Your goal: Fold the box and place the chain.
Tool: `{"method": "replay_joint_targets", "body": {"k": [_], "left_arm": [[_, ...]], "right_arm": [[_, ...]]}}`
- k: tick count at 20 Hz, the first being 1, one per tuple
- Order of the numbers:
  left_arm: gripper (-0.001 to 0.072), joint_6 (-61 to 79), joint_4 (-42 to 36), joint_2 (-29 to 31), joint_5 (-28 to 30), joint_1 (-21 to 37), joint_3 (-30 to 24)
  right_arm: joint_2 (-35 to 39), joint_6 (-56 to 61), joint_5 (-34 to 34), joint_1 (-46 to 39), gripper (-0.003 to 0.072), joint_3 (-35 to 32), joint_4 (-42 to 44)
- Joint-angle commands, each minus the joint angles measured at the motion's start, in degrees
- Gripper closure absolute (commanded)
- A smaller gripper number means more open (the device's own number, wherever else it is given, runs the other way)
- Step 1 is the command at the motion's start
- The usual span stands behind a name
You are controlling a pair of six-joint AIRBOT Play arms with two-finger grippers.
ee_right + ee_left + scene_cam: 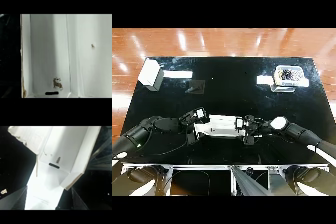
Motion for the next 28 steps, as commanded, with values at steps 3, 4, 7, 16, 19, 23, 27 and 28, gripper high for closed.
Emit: {"method": "replay_joint_targets", "body": {"k": [3, 4, 7, 16, 19, 23, 27, 28], "left_arm": [[0.0111, 8.57, -0.61, -2.27, -3.63, -1.9, 0.0], [0.0111, 9.05, -0.59, -2.75, -4.66, -2.86, 0.0], [0.0112, 9.01, -0.61, -2.99, -9.16, -5.4, 0.0], [0.0303, 8.5, -1.07, -3.04, -8.94, -6.64, 0.09], [0.0308, 8.44, -2.69, -3.06, -8.26, -6.64, 0.09], [0.0308, 8.46, -5.4, -3.06, -8.04, -6.64, 0.09], [0.0307, 8.46, -6.88, -3.06, -7.34, -6.64, 0.09], [0.0307, 8.46, -7.23, -3.06, -7.34, -6.64, 0.09]], "right_arm": [[-0.02, 0.0, 0.0, 0.04, 0.0116, 0.07, 0.0], [-0.02, 0.0, 0.0, 0.04, 0.0116, 0.07, 0.0], [-0.02, 0.0, 0.0, 0.04, 0.0116, 0.04, 0.0], [-0.02, 0.0, 0.0, 0.04, 0.0116, 0.04, 0.0], [-0.02, 0.0, -0.02, 0.04, 0.0116, 0.07, 0.0], [-0.02, 0.0, -0.02, 0.04, 0.0116, 0.07, 0.0], [-0.02, 0.0, -0.02, 0.04, 0.0116, 0.07, 0.0], [-0.02, 0.0, -0.02, 0.04, 0.0116, 0.04, 0.0]]}}
